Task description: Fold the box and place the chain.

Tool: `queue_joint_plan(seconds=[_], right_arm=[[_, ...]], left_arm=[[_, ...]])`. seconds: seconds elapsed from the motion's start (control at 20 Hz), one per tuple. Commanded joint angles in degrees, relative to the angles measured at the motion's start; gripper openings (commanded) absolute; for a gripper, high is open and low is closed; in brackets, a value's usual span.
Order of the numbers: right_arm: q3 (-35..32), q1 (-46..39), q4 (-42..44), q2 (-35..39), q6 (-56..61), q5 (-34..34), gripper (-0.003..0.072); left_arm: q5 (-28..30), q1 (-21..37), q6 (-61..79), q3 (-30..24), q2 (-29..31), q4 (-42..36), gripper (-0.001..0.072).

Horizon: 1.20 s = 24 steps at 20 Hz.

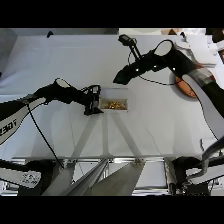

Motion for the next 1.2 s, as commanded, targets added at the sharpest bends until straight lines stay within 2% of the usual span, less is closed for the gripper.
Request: queue_joint_plan(seconds=[0.0,0.2,0.4,0.55,0.7,0.75,0.85,1.05,1.15], right_arm=[[1.05,-0.22,-0.39,-4.87,1.81,10.34,0.0315],[1.05,0.04,-0.39,-4.31,-2.99,13.90,0.0319],[0.61,1.64,-1.60,-1.75,-11.91,14.16,0.0351],[-3.72,3.17,-1.64,1.88,-20.50,8.17,0.0392],[-10.21,4.66,-1.77,6.08,-29.27,-0.24,0.0535],[-12.07,5.16,-2.10,7.41,-31.15,-2.86,0.0540],[-14.84,6.27,-4.07,9.64,-32.39,-7.23,0.0538],[-16.81,7.72,-7.52,10.62,-32.57,-9.05,0.0510],[-17.00,8.52,-9.40,10.62,-32.57,-9.70,0.0393]], left_arm=[[0.00,0.02,-0.02,0.02,0.00,0.02,0.0278],[0.02,0.02,0.00,0.02,0.00,0.02,0.0278],[0.00,0.02,0.00,0.02,0.00,0.02,0.0278],[0.00,0.02,0.00,0.02,0.00,0.02,0.0278],[0.00,0.02,-0.02,0.02,0.00,0.02,0.0278],[0.00,0.02,0.00,0.02,0.00,0.02,0.0278],[0.00,0.02,0.00,0.02,0.00,0.02,0.0278],[0.02,0.02,0.00,0.02,0.00,0.02,0.0278],[0.02,0.02,-0.02,0.02,0.00,0.02,0.0278]])
